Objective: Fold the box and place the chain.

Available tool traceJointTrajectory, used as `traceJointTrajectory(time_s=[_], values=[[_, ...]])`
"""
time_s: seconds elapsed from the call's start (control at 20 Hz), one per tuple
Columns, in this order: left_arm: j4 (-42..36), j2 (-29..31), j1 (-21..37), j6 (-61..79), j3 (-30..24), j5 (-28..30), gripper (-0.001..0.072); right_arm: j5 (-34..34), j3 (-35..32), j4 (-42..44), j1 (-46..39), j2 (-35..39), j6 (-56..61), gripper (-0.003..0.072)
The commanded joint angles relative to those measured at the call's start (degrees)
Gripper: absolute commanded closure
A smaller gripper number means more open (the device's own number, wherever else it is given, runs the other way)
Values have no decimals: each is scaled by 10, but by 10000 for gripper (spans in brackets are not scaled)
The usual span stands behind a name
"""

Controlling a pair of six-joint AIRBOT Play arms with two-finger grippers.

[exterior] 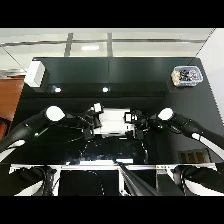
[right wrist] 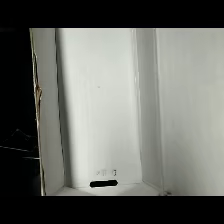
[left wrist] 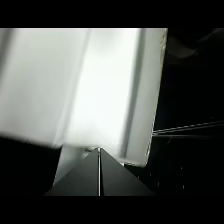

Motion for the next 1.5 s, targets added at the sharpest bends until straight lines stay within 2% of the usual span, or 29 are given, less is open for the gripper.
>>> traceJointTrajectory(time_s=[0.0, 0.1, 0.2, 0.25, 0.35, 0.45, 0.6, 0.8, 1.0, 1.15, 1.2, 1.3, 1.35, 1.45], values=[[160, 85, 59, -230, 2, -64, 684, 0, 0, 0, 0, 0, 0, 380], [219, 119, 120, -415, 1, -101, 684, 0, 0, 0, 0, 0, 0, 381], [226, 117, 190, -571, -2, -152, 683, 0, 0, 0, 0, 0, 0, 381], [197, 107, 228, -628, -10, -179, 683, 0, 0, 0, 0, 0, 0, 381], [84, 71, 295, -622, -37, -212, 683, 0, 0, 0, 0, 0, 0, 381], [-24, 30, 330, -572, -69, -198, 684, 0, 0, 0, 0, 0, 0, 381], [-59, -36, 309, -544, -77, -160, 685, 0, 0, 0, 0, 0, 0, 380], [-89, -92, 235, -523, -77, -104, 685, 0, 0, 0, 0, 0, 0, 381], [-139, -109, 180, -485, -77, -94, 684, 0, 0, 0, 0, 0, 0, 381], [-172, -110, 182, -444, -76, -118, 681, 0, 0, 0, 0, 0, 0, 380], [-184, -110, 185, -431, -72, -131, 639, 0, 0, 0, 0, 0, 0, 381], [-186, -110, 188, -422, -53, -154, 170, 0, 0, 0, 0, 0, 0, 380], [-184, -110, 188, -421, -41, -162, 91, 0, 0, 0, 0, 0, 0, 381], [-186, -110, 186, -422, -17, -172, 71, 0, 0, 0, 0, 0, 0, 381]])
